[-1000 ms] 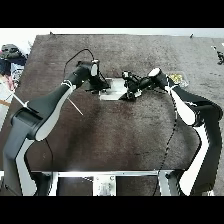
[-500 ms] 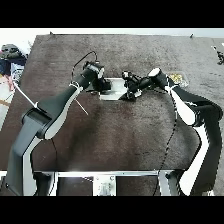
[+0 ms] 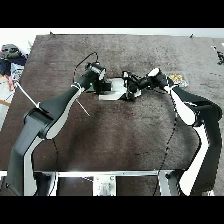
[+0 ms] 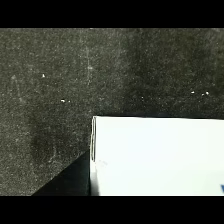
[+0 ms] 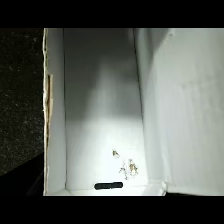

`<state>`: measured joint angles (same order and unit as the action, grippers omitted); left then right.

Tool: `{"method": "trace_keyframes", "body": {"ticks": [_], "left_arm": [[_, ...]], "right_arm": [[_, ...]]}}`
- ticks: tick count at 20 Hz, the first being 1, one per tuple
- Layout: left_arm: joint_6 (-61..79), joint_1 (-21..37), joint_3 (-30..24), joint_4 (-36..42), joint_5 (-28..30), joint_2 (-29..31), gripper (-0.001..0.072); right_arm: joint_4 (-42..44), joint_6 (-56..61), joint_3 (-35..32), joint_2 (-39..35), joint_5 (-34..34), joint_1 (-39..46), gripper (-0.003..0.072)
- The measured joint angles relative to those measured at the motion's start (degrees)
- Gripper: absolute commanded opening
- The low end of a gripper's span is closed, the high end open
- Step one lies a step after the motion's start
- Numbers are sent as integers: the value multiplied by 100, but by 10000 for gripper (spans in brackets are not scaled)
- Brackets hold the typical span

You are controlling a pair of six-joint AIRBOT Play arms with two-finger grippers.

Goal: Fold the box and place the chain.

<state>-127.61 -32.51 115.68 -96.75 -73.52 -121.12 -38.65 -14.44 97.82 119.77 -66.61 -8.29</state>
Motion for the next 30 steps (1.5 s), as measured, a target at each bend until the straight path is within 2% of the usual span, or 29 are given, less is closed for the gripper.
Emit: {"method": "trace_keyframes", "body": {"ticks": [1,2,3,7,9,12,16,22,26,30], "left_arm": [[4,0,0,-2,11,0,16],[9,0,0,-2,22,-2,183],[15,2,-2,-33,37,-9,251],[313,11,-4,168,20,17,253],[459,4,9,269,13,50,417],[713,9,94,350,-122,72,418],[942,7,341,420,-627,146,419],[1412,7,417,411,-1110,732,418],[2389,7,407,382,-1211,1043,419],[3338,9,385,293,-1034,1150,419]], "right_arm": [[-2,2,0,0,0,0,463],[-2,2,0,0,-2,0,463],[-11,7,0,-2,-7,2,463],[-20,4,0,-2,-20,9,463],[-20,4,0,-2,-20,9,463],[-20,4,0,-2,-17,9,463],[-20,4,-2,-2,0,9,463],[-17,4,-2,-2,0,9,463],[-17,4,0,-2,0,9,464],[-17,7,0,-2,0,9,463]]}}
